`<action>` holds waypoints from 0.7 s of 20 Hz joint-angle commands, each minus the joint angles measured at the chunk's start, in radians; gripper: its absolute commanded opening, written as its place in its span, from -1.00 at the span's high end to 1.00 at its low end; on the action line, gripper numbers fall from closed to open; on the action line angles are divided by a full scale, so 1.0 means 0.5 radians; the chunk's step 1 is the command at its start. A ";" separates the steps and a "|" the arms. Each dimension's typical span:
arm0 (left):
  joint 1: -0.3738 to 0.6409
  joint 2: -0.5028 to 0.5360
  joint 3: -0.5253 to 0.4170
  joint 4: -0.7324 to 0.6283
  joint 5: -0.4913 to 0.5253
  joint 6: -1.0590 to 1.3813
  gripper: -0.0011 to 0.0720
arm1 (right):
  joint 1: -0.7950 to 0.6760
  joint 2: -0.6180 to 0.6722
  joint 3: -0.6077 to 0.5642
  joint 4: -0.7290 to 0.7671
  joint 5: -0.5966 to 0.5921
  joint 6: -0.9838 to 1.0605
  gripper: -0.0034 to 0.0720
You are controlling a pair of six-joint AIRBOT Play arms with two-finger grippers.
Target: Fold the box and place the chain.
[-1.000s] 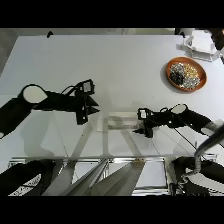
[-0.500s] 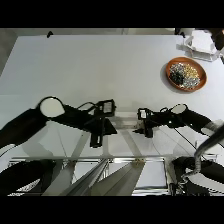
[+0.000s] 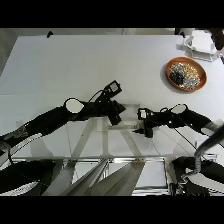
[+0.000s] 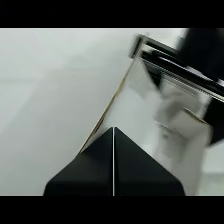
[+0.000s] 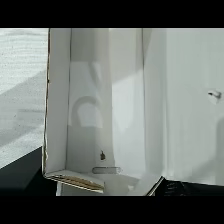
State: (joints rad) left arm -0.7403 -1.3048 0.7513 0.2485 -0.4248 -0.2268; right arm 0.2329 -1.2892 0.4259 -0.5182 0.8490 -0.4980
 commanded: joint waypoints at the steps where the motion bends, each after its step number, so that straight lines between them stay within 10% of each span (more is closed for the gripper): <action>1: 0.018 -0.088 0.000 -0.168 0.214 -0.007 0.97 | -0.001 0.002 -0.001 -0.002 0.001 -0.001 -0.16; 14: 0.016 -0.298 0.000 -0.166 -0.091 -0.124 0.96 | -0.001 0.002 -0.001 -0.001 0.001 -0.001 -0.16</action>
